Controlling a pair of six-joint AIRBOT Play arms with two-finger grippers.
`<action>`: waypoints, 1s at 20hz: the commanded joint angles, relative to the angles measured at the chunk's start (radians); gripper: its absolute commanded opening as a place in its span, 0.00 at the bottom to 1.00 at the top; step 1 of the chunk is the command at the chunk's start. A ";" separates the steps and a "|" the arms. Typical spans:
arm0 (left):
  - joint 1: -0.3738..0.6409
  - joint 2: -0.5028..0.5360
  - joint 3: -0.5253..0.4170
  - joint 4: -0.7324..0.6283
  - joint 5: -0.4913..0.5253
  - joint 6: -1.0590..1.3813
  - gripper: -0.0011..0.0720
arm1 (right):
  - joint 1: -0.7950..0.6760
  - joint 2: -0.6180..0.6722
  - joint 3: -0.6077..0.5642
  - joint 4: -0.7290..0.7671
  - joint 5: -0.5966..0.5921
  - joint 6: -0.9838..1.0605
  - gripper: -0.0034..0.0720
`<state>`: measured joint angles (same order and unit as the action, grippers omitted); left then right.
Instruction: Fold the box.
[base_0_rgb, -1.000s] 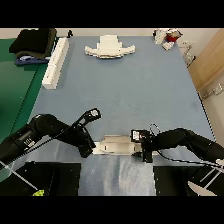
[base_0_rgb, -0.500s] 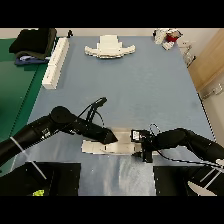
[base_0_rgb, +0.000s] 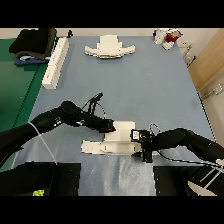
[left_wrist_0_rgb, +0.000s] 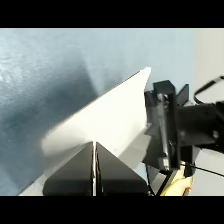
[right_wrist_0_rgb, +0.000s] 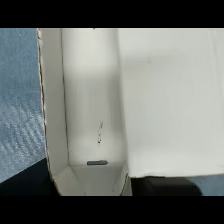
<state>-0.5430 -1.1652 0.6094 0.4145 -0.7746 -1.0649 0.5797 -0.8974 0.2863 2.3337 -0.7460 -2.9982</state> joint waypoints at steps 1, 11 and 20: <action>0.007 -0.074 0.002 0.005 -0.001 -0.009 0.07 | 0.000 0.001 0.001 0.000 0.000 -0.003 0.73; 0.008 -0.075 0.013 0.005 -0.031 0.061 0.03 | 0.000 0.001 0.001 0.000 0.000 -0.003 0.73; 0.006 0.320 0.086 0.195 -0.147 0.287 0.03 | 0.000 0.001 0.001 0.000 0.000 -0.003 0.73</action>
<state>-0.5350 -0.9680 0.6876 0.4919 -0.8726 -0.8265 0.5797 -0.8974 0.2863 2.3337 -0.7456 -3.0020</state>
